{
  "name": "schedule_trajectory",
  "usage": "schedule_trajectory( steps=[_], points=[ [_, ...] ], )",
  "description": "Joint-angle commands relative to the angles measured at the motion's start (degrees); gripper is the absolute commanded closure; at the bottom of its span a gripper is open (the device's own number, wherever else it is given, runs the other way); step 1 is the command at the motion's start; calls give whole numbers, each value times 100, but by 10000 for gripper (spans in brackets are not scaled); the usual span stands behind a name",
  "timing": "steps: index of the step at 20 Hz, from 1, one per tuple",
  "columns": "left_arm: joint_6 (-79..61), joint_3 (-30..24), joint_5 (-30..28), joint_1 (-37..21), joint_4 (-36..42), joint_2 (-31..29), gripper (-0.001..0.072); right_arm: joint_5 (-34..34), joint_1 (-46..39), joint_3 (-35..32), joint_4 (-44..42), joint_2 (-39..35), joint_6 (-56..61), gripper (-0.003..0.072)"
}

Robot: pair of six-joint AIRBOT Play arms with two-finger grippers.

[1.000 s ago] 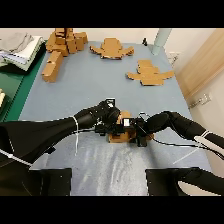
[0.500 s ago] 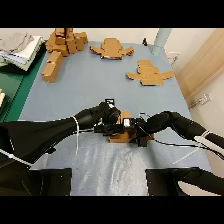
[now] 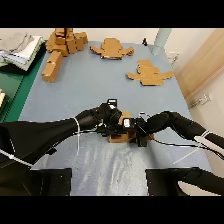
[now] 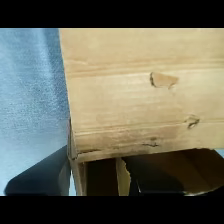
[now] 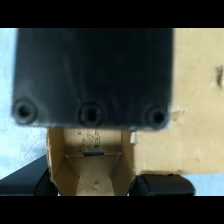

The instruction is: Fold the box.

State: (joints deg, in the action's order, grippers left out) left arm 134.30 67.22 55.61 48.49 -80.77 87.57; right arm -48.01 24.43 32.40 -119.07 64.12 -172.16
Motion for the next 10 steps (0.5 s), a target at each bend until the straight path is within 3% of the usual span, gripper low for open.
schedule_trajectory(
  steps=[1, 3, 4, 5, 6, 10],
  points=[
    [17, 7, 109, 0, -57, 0, 312, -7, 2, 2, 0, -4, 17, 164],
    [17, 7, 101, 0, -68, 0, 313, -7, 2, 2, 0, -4, 15, 164],
    [17, 7, 111, 0, -68, 7, 370, -7, 2, 2, 0, -4, 15, 164],
    [13, 7, 114, 0, -66, 26, 604, -7, 2, 2, -2, -4, 15, 164],
    [13, 9, 85, 2, -61, 48, 694, -7, 2, 2, 0, -4, 17, 164],
    [-11, 9, -13, 46, -46, 72, 694, -7, 2, 2, 0, -4, 15, 164]
  ],
)
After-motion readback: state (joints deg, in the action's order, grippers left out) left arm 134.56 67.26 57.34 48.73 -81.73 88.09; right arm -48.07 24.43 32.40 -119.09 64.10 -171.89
